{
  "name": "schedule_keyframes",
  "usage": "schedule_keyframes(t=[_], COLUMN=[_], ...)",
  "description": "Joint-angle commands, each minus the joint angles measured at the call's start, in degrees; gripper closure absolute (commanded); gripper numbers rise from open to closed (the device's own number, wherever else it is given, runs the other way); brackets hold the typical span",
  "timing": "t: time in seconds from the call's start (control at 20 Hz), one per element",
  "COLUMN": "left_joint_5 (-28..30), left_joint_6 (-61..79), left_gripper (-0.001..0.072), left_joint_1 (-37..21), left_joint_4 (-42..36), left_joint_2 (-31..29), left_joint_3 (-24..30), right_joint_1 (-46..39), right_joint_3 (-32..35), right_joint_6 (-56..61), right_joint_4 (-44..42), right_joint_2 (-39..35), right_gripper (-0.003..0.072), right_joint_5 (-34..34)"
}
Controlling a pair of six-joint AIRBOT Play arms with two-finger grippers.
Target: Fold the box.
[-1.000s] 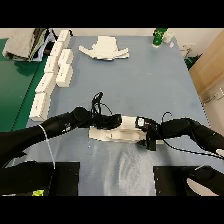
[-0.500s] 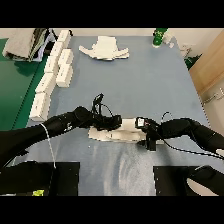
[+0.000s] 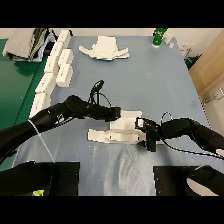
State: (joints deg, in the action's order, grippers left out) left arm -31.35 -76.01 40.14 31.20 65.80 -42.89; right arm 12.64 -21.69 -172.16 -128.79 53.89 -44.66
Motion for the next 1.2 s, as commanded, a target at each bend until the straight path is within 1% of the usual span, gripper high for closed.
schedule_keyframes(t=[0.0,0.15,0.4,0.65,0.75,0.85,0.95,1.05,1.15], left_joint_5=[-5.73,-7.50,-11.54,-12.41,-12.74,-12.74,-12.81,-13.44,-15.41], left_joint_6=[-0.17,-0.52,-0.50,0.35,1.66,3.72,5.92,6.67,7.32], left_gripper=[0.0698,0.0698,0.0697,0.0697,0.0697,0.0698,0.0698,0.0698,0.0698], left_joint_1=[-3.48,-3.80,-3.80,-3.65,-3.54,-3.91,-5.03,-6.73,-8.31], left_joint_4=[5.20,7.76,8.85,8.68,8.66,8.68,8.96,10.45,14.14], left_joint_2=[-0.46,1.66,6.40,10.05,10.64,9.86,7.72,4.17,-0.46], left_joint_3=[-0.85,-0.85,-0.85,-0.85,-0.85,-1.03,-1.05,-1.05,-1.03], right_joint_1=[-0.02,-0.02,-0.02,-0.02,-0.02,-0.02,-0.02,-0.02,-0.02], right_joint_3=[-0.04,-0.04,-0.04,-0.04,-0.04,-0.04,-0.04,-0.04,-0.04], right_joint_6=[0.04,0.04,0.04,0.04,0.04,0.04,0.04,0.04,0.04], right_joint_4=[0.00,0.00,0.00,0.00,-0.02,0.00,0.00,0.00,0.00], right_joint_2=[-0.04,-0.04,-0.04,-0.04,-0.04,-0.04,-0.04,-0.04,-0.04], right_gripper=[0.0176,0.0176,0.0176,0.0176,0.0176,0.0176,0.0176,0.0176,0.0176], right_joint_5=[0.02,0.02,0.02,0.02,0.02,0.02,0.02,0.02,0.02])
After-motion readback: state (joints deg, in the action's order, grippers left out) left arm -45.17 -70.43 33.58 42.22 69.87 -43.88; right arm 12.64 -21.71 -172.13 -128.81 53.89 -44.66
